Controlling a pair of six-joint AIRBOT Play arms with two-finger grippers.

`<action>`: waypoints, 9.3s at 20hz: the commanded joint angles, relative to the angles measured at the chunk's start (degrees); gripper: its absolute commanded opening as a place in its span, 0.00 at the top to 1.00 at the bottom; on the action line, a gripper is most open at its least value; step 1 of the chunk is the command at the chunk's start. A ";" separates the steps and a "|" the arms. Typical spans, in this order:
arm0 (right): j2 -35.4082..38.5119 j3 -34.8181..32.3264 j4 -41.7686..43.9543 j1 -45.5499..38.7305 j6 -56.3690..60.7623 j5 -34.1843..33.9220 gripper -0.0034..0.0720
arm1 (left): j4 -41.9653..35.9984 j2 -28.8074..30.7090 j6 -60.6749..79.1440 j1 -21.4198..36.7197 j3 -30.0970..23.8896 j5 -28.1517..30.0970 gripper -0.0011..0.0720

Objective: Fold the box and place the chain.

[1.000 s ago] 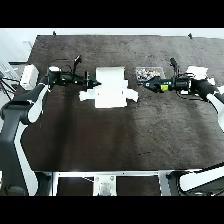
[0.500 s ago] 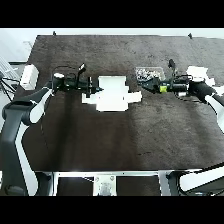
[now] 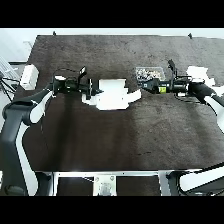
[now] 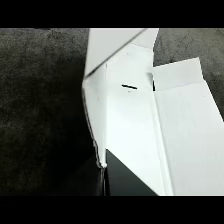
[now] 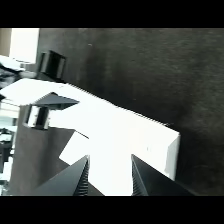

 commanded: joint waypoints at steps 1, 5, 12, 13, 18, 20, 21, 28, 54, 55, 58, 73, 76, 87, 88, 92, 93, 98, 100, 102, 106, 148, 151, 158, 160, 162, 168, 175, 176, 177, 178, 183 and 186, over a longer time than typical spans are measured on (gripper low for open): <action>0.02 -0.11 1.70 0.02 -0.90 1.68 0.54 | 0.44 -0.31 1.68 -0.07 -0.42 0.17 0.97; 0.09 -1.05 1.79 0.02 -1.38 1.77 0.54 | 0.81 -0.68 2.82 -0.07 -0.42 -0.09 0.97; 0.76 -2.62 5.16 0.02 -5.75 2.27 0.58 | 2.10 -0.66 3.10 -0.07 -0.39 0.37 0.96; 1.44 -2.62 5.25 0.02 -6.54 2.99 0.58 | 2.05 -0.66 3.10 -0.04 -0.39 0.39 0.96; 10.80 -7.78 5.77 0.46 -8.20 5.33 0.58 | 1.68 -0.63 3.06 -0.07 -0.39 0.35 0.96; 15.72 -11.85 5.64 1.92 -13.66 5.29 0.58 | 1.70 -0.63 2.84 -0.07 -0.39 0.31 0.96; 17.03 -13.33 5.29 2.60 -18.29 5.29 0.58 | 1.70 -0.63 2.62 -0.04 -0.39 0.28 0.96; 16.26 -16.57 -0.96 5.18 -54.82 -2.34 0.23 | 1.31 -0.63 2.64 -0.04 -0.39 0.81 0.96; 10.05 -16.33 -12.17 22.21 -66.47 -35.95 0.23 | 1.29 -0.63 2.67 -0.04 -0.39 0.96 0.96; 10.08 -16.02 -12.04 22.21 -66.47 -36.00 0.23 | 1.29 -0.63 2.64 -0.04 -0.39 0.96 0.96; 10.10 -14.82 -8.79 22.12 -66.47 -35.98 0.23 | 1.29 -0.63 2.64 -0.07 -0.39 0.96 0.96; 7.85 -9.57 -7.72 19.76 -68.06 -30.53 0.23 | 1.29 -0.63 2.64 -0.04 -0.39 0.96 0.96; 5.33 -6.80 -7.74 18.53 -66.86 -26.69 0.23 | 1.29 -0.63 2.64 -0.04 -0.39 0.96 0.96; 0.92 -1.66 -7.93 15.61 -68.54 -20.79 0.23 | 1.29 -0.63 2.64 -0.04 -0.39 0.98 0.96; 0.61 -1.05 -7.93 15.45 -68.50 -20.24 0.23 | 1.31 -0.63 2.67 -0.04 -0.39 0.96 0.96; -2.25 1.92 -7.93 15.23 -68.15 -16.96 0.23 | 1.29 -0.63 2.67 -0.04 -0.39 0.96 0.96; -3.23 2.67 -7.96 15.23 -67.95 -15.85 0.23 | 1.29 -0.63 2.64 -0.04 -0.39 0.96 0.96; -6.12 4.50 -7.96 13.66 -66.99 -13.64 0.23 | 1.29 -0.63 2.64 -0.07 -0.39 0.96 0.96; -6.49 4.81 -7.93 12.96 -66.66 -12.81 0.23 | 1.31 -0.63 2.67 -0.04 -0.39 0.98 0.96; -6.97 5.29 -7.96 12.74 -66.66 -11.30 0.23 | 1.29 -0.63 2.67 -0.04 -0.39 0.98 0.96; -9.86 8.20 -7.96 12.83 -66.38 -6.91 0.23 | 1.31 -0.63 2.64 -0.04 -0.39 0.96 0.96; -14.82 15.80 -10.54 13.77 -65.83 -7.67 0.14 | 1.31 -0.63 2.67 -0.07 -0.39 0.98 0.96; -16.15 16.87 -10.56 13.90 -65.81 -7.41 0.14 | 1.31 -0.63 2.67 -0.04 -0.39 0.96 0.96; -18.60 20.74 -12.04 14.14 -65.88 -1.44 0.14 | 1.29 -0.63 2.64 -0.04 -0.39 0.96 0.96; -18.62 20.74 -12.52 14.38 -65.92 -0.11 0.14 | 1.29 -0.63 2.64 -0.04 -0.39 0.98 0.96; -18.62 20.72 -14.69 14.88 -64.98 1.18 0.14 | 1.29 -0.63 2.64 -0.07 -0.39 0.96 0.96; -18.69 20.72 -17.55 15.72 -63.43 -0.33 0.14 | 1.29 -0.63 2.64 -0.04 -0.39 0.98 0.96; -19.23 20.72 -16.11 16.44 -63.93 -2.21 0.14 | 1.31 -0.63 2.64 -0.04 -0.39 0.98 0.96; -19.23 20.72 -16.04 16.57 -64.13 -2.27 0.14 | 1.31 -0.63 2.67 -0.07 -0.39 0.98 0.96; -19.32 20.70 -15.76 16.65 -64.32 -2.23 0.14 | 1.29 -0.63 2.67 -0.04 -0.39 0.96 0.96; -19.50 20.72 -15.69 16.83 -64.59 -2.23 0.14 | 1.31 -0.63 2.67 -0.04 -0.39 0.96 0.96; -19.96 20.72 -14.16 17.05 -65.37 -2.05 0.14 | 1.29 -0.63 2.64 -0.07 -0.39 0.96 0.96; -20.11 20.70 -13.79 16.55 -65.37 -1.07 0.14 | 1.29 -0.63 2.67 -0.07 -0.39 0.98 0.96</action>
